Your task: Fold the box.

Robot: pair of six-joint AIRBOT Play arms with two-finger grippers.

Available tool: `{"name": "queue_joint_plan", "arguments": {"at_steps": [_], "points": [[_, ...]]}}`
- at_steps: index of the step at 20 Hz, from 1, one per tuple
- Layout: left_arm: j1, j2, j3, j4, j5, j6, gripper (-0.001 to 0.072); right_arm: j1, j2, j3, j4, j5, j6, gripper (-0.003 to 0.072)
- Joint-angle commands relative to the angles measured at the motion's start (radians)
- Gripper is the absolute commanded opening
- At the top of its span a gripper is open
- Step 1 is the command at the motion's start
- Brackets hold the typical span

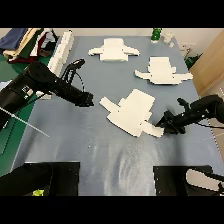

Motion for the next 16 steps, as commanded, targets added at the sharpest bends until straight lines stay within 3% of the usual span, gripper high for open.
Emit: {"name": "queue_joint_plan", "arguments": {"at_steps": [1,2,7,8,9,10,12,16], "points": [[0.000,0.002,-0.001,0.000,0.009,0.000,0.0014,0.001,0.001,-0.072,0.119,0.037,-0.063,0.0330],[0.000,0.002,-0.001,0.000,0.008,0.000,0.0014,0.001,0.001,-0.072,0.120,0.040,-0.067,0.0302],[0.000,0.002,-0.001,0.000,0.019,0.000,0.0014,0.014,0.007,-0.072,0.158,0.043,-0.096,0.0300],[0.000,0.001,-0.001,-0.001,0.029,0.000,0.0014,0.035,0.007,-0.072,0.160,0.050,-0.104,0.0251],[0.000,0.002,-0.001,-0.001,0.043,0.000,0.0014,0.063,0.007,-0.072,0.167,0.058,-0.117,0.0113],[0.000,0.002,-0.001,-0.002,0.058,0.000,0.0014,0.097,0.007,-0.071,0.172,0.066,-0.143,0.0040],[0.000,0.002,-0.001,-0.008,0.090,0.000,0.0014,0.166,0.006,-0.057,0.167,0.061,-0.175,0.0004],[0.000,0.002,-0.001,-0.008,0.108,0.000,0.0016,0.255,0.006,0.040,0.101,-0.159,-0.224,0.0002]]}}
